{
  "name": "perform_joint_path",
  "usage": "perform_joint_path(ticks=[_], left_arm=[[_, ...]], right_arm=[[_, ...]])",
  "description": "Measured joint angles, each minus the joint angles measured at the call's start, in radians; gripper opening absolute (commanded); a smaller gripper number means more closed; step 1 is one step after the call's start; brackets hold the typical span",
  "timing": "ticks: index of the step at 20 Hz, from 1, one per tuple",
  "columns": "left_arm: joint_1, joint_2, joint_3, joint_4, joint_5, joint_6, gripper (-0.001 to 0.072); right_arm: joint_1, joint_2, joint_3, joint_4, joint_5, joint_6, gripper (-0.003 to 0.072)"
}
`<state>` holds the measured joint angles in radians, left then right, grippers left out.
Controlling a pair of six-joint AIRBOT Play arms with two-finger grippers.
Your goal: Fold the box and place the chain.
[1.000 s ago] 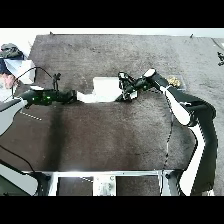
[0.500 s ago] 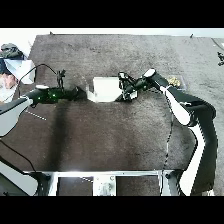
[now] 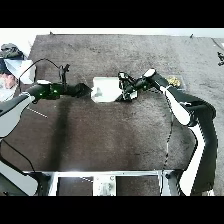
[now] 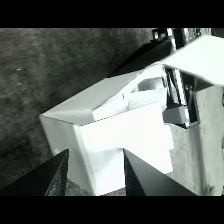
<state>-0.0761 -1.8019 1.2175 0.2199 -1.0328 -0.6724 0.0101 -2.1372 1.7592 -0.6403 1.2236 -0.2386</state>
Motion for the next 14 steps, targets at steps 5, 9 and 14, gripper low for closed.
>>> perform_joint_path(ticks=[5, 9, 14], left_arm=[[-0.036, 0.0, 0.052, 0.097, -0.004, -0.087, 0.0363], [-0.067, 0.0, 0.103, 0.185, 0.007, -0.181, 0.0363], [-0.119, 0.0, 0.153, 0.306, 0.059, -0.338, 0.0363]], right_arm=[[0.0, 0.0, 0.0, 0.0, 0.0, 0.0, 0.0385], [0.0, 0.0, 0.0, 0.0, 0.0, 0.0, 0.0384], [0.0, 0.0, 0.0, 0.0, 0.0, 0.002, 0.0385]])
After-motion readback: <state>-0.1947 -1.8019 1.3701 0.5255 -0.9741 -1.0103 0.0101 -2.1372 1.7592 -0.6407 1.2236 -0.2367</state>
